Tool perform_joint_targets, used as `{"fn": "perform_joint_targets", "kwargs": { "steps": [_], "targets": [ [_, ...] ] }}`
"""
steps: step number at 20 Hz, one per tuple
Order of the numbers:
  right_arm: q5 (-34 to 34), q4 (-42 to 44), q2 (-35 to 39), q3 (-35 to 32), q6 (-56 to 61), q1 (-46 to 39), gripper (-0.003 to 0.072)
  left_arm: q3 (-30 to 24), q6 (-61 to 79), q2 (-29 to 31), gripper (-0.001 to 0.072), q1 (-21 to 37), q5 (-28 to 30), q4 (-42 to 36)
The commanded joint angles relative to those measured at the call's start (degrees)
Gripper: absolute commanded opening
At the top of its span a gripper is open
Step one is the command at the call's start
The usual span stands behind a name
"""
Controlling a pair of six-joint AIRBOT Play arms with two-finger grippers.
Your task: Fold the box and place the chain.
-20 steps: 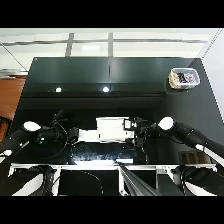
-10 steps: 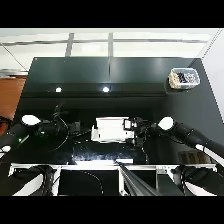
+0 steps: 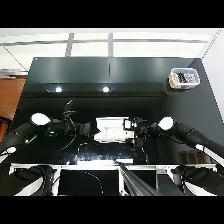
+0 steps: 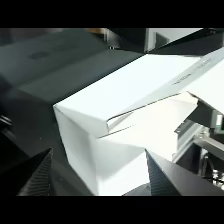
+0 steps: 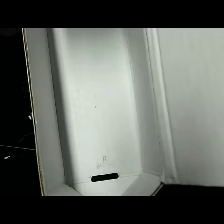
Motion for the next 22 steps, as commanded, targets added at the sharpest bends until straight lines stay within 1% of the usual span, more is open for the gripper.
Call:
{"fn": "perform_joint_targets", "kwargs": {
  "steps": [1, 3, 6, 7, 10, 15, 20, 22],
  "targets": [
    [0.0, 0.0, 0.0, 0.0, 0.0, 0.0, 0.0474, 0.2, -2.4, 0.0, 0.0709, -5.7, 6.4, -0.2],
    [0.0, 0.0, 0.0, 0.0, 0.0, 0.0, 0.0474, 0.2, -3.4, 0.0, 0.0709, -8.2, 8.9, -0.2],
    [0.0, 0.0, 0.0, 0.0, 0.0, 0.0, 0.0473, 0.2, -6.4, 0.0, 0.0704, -10.1, 10.7, 0.5],
    [0.0, 0.0, 0.0, 0.0, 0.0, 0.0, 0.0473, 0.2, -7.7, 0.0, 0.0688, -10.4, 10.8, 1.3],
    [0.0, 0.0, 0.0, 0.0, 0.0, 0.0, 0.0474, 0.2, -10.8, 0.0, 0.0689, -10.8, 10.7, 3.0],
    [0.0, 0.0, 0.0, 0.0, 0.0, 0.1, 0.0474, 0.2, -11.1, 0.0, 0.0687, -10.8, 10.4, 3.2],
    [0.0, 0.0, 0.0, 0.0, 0.0, 0.0, 0.0474, 3.1, -16.7, 0.0, 0.0684, -10.8, 8.4, 12.1],
    [0.0, 0.0, 0.0, 0.0, 0.0, 0.0, 0.0474, 4.0, -17.7, 0.0, 0.0683, -10.8, 7.6, 13.3]
  ]
}}
